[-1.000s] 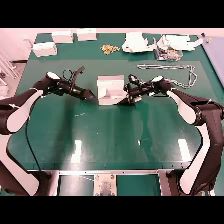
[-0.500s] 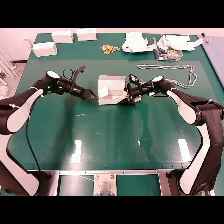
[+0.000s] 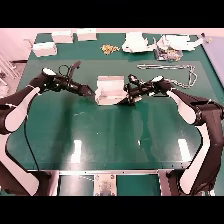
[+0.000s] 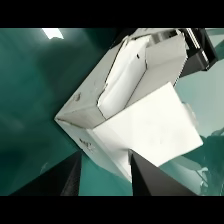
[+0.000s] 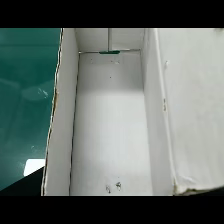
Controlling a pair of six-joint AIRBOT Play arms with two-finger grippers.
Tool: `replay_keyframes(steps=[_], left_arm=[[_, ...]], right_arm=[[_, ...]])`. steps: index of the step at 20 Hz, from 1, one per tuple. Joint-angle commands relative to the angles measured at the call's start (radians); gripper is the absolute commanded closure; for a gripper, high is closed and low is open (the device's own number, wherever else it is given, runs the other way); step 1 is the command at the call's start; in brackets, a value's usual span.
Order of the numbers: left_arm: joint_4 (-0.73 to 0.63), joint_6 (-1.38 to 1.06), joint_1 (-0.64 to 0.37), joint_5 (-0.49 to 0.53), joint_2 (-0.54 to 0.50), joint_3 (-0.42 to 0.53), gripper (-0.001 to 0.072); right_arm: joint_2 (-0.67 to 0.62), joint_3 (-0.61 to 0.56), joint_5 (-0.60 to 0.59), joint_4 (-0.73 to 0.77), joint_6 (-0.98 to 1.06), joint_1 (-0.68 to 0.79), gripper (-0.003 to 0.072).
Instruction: Fold the box and place the chain.
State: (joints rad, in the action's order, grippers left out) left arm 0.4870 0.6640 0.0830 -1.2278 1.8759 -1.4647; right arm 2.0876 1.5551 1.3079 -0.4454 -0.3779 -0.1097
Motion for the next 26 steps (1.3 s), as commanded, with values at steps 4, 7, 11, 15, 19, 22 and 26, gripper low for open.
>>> replay_keyframes(steps=[4, 7, 11, 15, 19, 22, 26], left_arm=[[-0.031, -0.019, -0.002, 0.016, 0.0, -0.001, 0.036], [-0.018, -0.017, 0.011, 0.018, 0.0, -0.001, 0.0359], [0.04, -0.01, 0.039, 0.05, 0.0, -0.001, 0.0347], [0.013, -0.009, 0.041, 0.058, 0.0, -0.001, 0.0341], [-0.016, 0.029, 0.041, 0.058, 0.0, -0.002, 0.034], [-0.014, 0.043, 0.042, 0.057, 0.0, -0.002, 0.034], [-0.013, 0.043, 0.043, 0.057, 0.0, -0.002, 0.0341]], right_arm=[[0.0, 0.0, 0.001, 0.001, 0.0, -0.001, 0.0105], [0.0, 0.0, 0.001, 0.001, 0.0, -0.001, 0.0105], [0.0, 0.0, 0.001, 0.001, 0.0, -0.001, 0.0105], [0.0, 0.0, 0.001, 0.001, 0.0, -0.001, 0.0105], [0.0, 0.0, 0.001, 0.001, 0.0, -0.001, 0.0105], [0.0, 0.0, 0.001, 0.001, 0.0, -0.001, 0.0105], [0.0, 0.0, 0.001, 0.001, 0.0, -0.001, 0.0105]])
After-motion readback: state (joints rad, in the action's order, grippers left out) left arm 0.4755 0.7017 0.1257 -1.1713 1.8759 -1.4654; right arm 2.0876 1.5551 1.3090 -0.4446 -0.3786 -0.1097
